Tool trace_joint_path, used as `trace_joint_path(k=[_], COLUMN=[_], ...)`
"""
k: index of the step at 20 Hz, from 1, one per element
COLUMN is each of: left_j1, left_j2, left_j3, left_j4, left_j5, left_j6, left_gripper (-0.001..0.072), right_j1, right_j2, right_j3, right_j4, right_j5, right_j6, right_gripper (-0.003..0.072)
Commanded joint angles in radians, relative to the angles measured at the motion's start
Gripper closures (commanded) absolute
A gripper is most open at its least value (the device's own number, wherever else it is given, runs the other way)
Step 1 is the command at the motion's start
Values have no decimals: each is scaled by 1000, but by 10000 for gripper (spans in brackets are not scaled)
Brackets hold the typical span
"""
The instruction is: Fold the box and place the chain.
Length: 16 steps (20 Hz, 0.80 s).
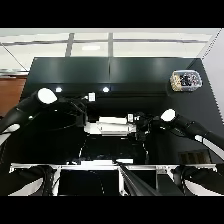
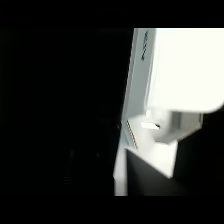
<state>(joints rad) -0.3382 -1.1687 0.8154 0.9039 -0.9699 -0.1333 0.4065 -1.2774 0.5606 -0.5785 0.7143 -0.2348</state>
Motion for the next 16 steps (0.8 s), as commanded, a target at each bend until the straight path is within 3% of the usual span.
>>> trace_joint_path(k=[1, 2, 3, 4, 5, 8, 12, 14, 16], left_j1=[35, 29, 15, -6, -31, -96, -108, -108, -108], left_j2=[77, 76, 76, 76, 76, 76, 55, 6, -54], left_j3=[1, -2, -18, -38, -57, -122, -146, -145, -145], left_j4=[101, 82, 27, -37, -93, -302, -441, -459, -430], left_j5=[-191, -257, -302, -313, -299, -109, 307, 409, 420], left_j6=[-285, -296, -307, -309, -309, -307, -298, -253, -230], left_gripper=[623, 685, 686, 686, 685, 686, 683, 683, 684], right_j1=[1, 1, 1, 1, 1, 1, 1, 1, 1], right_j2=[-1, -1, -1, -1, -1, -1, -1, -1, -1], right_j3=[0, 0, 0, 0, 0, 0, 0, 0, 0], right_j4=[-2, -2, -2, -2, -2, -2, -2, -2, -2], right_j5=[4, 4, 4, 5, 5, 5, 5, 5, 5], right_j6=[-1, -1, -1, -1, -2, -1, -1, -1, -1], right_gripper=[285, 286, 383, 564, 603, 602, 603, 603, 603])
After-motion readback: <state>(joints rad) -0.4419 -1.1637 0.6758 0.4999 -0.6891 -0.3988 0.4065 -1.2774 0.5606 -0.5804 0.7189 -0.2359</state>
